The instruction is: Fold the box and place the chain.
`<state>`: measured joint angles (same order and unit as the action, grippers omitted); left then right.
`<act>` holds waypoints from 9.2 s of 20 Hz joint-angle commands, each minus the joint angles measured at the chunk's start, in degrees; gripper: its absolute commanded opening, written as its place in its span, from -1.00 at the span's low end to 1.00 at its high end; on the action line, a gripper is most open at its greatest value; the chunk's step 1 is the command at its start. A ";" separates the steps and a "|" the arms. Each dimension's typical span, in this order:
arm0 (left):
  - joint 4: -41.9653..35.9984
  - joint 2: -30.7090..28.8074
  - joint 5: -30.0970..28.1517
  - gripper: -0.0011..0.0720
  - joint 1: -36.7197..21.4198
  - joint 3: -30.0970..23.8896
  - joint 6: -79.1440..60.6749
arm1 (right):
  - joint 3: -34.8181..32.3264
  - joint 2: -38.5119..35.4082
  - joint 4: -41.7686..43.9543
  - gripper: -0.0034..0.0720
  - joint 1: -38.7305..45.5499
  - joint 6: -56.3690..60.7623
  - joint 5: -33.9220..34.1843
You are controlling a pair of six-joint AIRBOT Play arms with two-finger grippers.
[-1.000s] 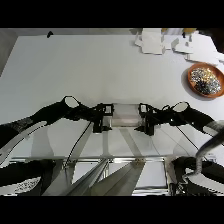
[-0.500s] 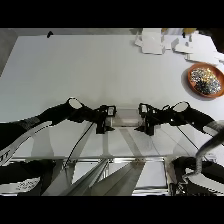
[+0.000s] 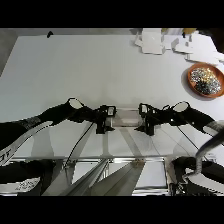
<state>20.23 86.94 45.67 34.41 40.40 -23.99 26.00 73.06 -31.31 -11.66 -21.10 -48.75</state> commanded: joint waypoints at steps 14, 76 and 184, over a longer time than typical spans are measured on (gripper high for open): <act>0.11 0.04 0.00 -0.62 0.09 -0.04 -0.04 | 0.04 -0.04 0.07 -0.02 0.00 0.02 -0.22; 0.11 0.02 0.02 -0.62 0.09 -0.02 -0.02 | -2.34 -16.50 -13.79 -0.34 0.00 10.25 -0.39; 0.09 0.02 0.15 -0.62 0.09 -0.04 -0.04 | 17.68 0.52 -55.74 -0.87 -30.29 156.06 -8.90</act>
<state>20.32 86.98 45.71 34.50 40.38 -24.01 43.62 73.52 -86.83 -41.93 134.93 -58.13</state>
